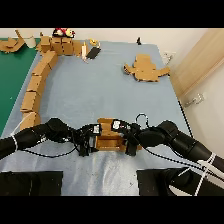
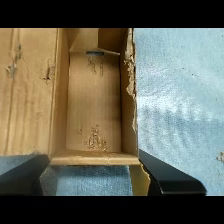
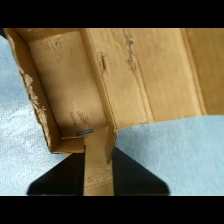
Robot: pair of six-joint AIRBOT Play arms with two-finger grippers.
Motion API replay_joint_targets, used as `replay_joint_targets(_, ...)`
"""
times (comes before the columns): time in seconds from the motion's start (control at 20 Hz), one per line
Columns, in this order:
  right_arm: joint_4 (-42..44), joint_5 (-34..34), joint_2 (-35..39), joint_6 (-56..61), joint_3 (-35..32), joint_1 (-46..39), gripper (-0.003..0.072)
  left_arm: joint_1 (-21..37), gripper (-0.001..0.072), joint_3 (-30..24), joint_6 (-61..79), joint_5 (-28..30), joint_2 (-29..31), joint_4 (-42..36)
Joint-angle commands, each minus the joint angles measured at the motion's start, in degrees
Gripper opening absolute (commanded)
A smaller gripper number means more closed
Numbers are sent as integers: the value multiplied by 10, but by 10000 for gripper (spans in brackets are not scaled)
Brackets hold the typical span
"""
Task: Fold the box.
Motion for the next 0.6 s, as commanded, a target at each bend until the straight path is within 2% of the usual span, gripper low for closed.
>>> replay_joint_targets(0.0, 28, -16, -2, -34, 1, 1, 151, 1, 596, 1, 0, 0, 0, 0)
replay_joint_targets(0.25, 35, -16, -2, -51, 1, 1, 151, 1, 596, 1, 0, 0, 0, 0)
replay_joint_targets(0.55, 90, 13, -2, -120, 1, 1, 152, 1, 596, 1, 0, 0, 0, 0)
